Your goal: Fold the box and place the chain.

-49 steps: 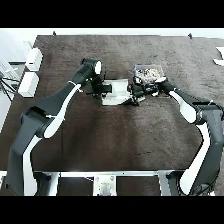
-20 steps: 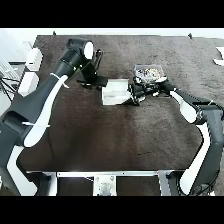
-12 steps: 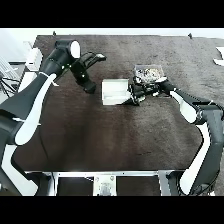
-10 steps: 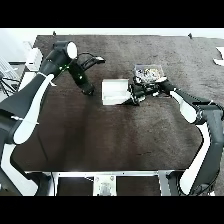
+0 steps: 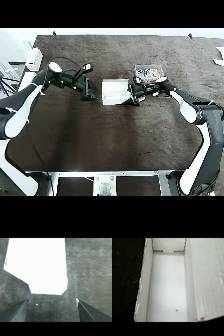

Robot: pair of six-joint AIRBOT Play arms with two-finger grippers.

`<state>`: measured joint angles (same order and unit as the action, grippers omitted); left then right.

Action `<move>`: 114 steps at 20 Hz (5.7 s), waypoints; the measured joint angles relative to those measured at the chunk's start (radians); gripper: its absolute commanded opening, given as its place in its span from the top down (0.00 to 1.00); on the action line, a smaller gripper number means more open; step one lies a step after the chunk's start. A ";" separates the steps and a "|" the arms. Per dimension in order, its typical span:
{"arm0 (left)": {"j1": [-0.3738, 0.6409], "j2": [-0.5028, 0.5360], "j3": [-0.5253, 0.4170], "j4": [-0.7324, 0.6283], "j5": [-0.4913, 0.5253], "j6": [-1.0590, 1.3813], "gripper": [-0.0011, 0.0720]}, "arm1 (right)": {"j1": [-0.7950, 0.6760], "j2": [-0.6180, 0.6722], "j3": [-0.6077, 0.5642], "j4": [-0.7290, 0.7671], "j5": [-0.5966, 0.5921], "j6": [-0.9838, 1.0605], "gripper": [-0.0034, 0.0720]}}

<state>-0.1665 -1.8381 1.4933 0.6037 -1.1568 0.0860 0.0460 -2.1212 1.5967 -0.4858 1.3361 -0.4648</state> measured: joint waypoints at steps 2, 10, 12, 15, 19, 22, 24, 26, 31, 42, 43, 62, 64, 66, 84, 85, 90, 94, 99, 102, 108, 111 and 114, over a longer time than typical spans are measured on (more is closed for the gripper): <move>0.007 -0.004 -0.038 -0.042 0.055 0.071 0.01 | 0.000 0.000 0.000 0.000 0.000 0.000 0.18; 0.010 -0.051 -0.077 -0.150 0.129 0.227 0.01 | 0.000 0.000 0.000 0.000 0.000 0.000 0.18; -0.001 -0.056 -0.079 -0.169 0.138 0.249 0.01 | 0.000 0.000 0.000 0.000 0.000 0.000 0.18; -0.016 -0.061 -0.079 -0.183 0.152 0.272 0.01 | 0.000 0.000 0.000 0.000 0.000 0.000 0.18; -0.031 -0.063 -0.079 -0.187 0.157 0.285 0.00 | 0.000 0.000 0.000 0.000 0.000 0.000 0.18; -0.034 -0.063 -0.079 -0.187 0.154 0.287 0.00 | 0.000 0.000 0.000 -0.001 0.000 0.000 0.18; -0.036 -0.063 -0.079 -0.186 0.152 0.289 0.00 | 0.000 0.000 0.000 -0.001 0.000 0.000 0.18; -0.035 -0.063 -0.079 -0.177 0.151 0.289 0.01 | 0.000 0.000 0.000 -0.001 0.000 0.000 0.18; -0.021 -0.063 -0.079 -0.143 0.148 0.282 0.01 | 0.000 0.000 0.000 0.000 0.000 0.001 0.18; -0.023 -0.130 0.005 -0.134 0.069 0.237 0.00 | 0.000 0.000 0.000 0.000 0.000 0.000 0.18; -0.023 -0.137 0.019 -0.133 0.060 0.230 0.00 | 0.000 0.000 0.000 0.000 0.000 0.000 0.18; -0.028 -0.177 0.058 -0.167 0.004 0.202 0.00 | 0.000 0.000 0.000 0.000 0.000 0.000 0.18; -0.034 -0.187 0.058 -0.175 0.016 0.202 0.00 | 0.000 0.000 0.000 0.000 0.000 0.000 0.18; -0.040 -0.200 0.058 -0.187 0.027 0.202 0.00 | 0.000 0.000 0.000 0.000 0.000 0.000 0.18; -0.071 -0.239 0.069 -0.227 0.091 0.285 0.00 | 0.000 0.000 0.000 0.000 -0.002 0.000 0.18; -0.072 -0.248 0.078 -0.226 0.087 0.283 0.00 | 0.000 0.000 0.000 0.000 -0.001 0.000 0.18; -0.079 -0.268 0.103 -0.220 0.079 0.274 0.01 | 0.000 0.000 0.000 0.000 -0.001 0.000 0.18; -0.082 -0.272 0.107 -0.217 0.082 0.270 0.27 | 0.000 0.000 0.000 0.000 -0.001 0.000 0.18; -0.082 -0.272 0.108 -0.213 0.087 0.270 0.27 | 0.000 0.000 0.000 0.000 -0.001 0.000 0.18; -0.083 -0.272 0.108 -0.204 0.093 0.267 0.27 | 0.000 0.000 0.000 0.000 -0.001 0.000 0.18; -0.083 -0.272 0.109 -0.196 0.097 0.263 0.27 | 0.000 0.000 0.000 0.000 -0.001 0.000 0.18; -0.083 -0.272 0.109 -0.195 0.099 0.263 0.27 | 0.000 0.000 0.000 0.000 -0.001 0.000 0.18; -0.083 -0.272 0.109 -0.195 0.101 0.263 0.27 | 0.000 0.000 0.000 0.000 -0.001 0.000 0.18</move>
<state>-0.2497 -2.1105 1.6020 0.4091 -1.0561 0.3489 0.0456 -2.1212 1.5967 -0.4858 1.3354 -0.4648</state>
